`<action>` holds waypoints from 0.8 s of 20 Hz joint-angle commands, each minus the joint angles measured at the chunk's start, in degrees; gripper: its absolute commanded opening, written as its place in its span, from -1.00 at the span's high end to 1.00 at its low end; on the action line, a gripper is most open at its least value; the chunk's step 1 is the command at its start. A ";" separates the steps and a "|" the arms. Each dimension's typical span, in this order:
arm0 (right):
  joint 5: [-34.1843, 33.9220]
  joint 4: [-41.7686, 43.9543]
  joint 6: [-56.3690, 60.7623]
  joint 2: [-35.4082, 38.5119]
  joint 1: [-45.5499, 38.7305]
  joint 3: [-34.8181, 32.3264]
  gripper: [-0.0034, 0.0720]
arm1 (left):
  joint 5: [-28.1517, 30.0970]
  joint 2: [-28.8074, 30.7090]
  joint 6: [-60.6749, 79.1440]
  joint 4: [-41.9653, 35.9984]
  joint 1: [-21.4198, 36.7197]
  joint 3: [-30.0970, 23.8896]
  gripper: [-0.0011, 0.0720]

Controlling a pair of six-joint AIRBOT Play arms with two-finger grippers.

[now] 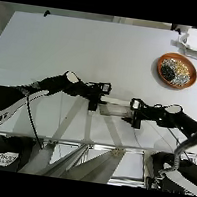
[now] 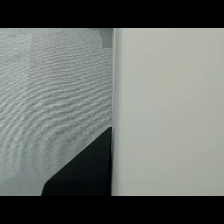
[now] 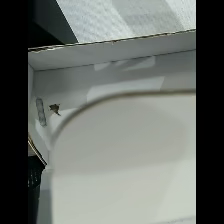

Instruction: Fold the box and place the chain.

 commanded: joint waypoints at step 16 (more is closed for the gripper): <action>-1.64 -2.21 0.00 0.04 -0.04 0.04 0.06 | 0.00 -0.04 0.00 0.00 -0.04 0.00 0.94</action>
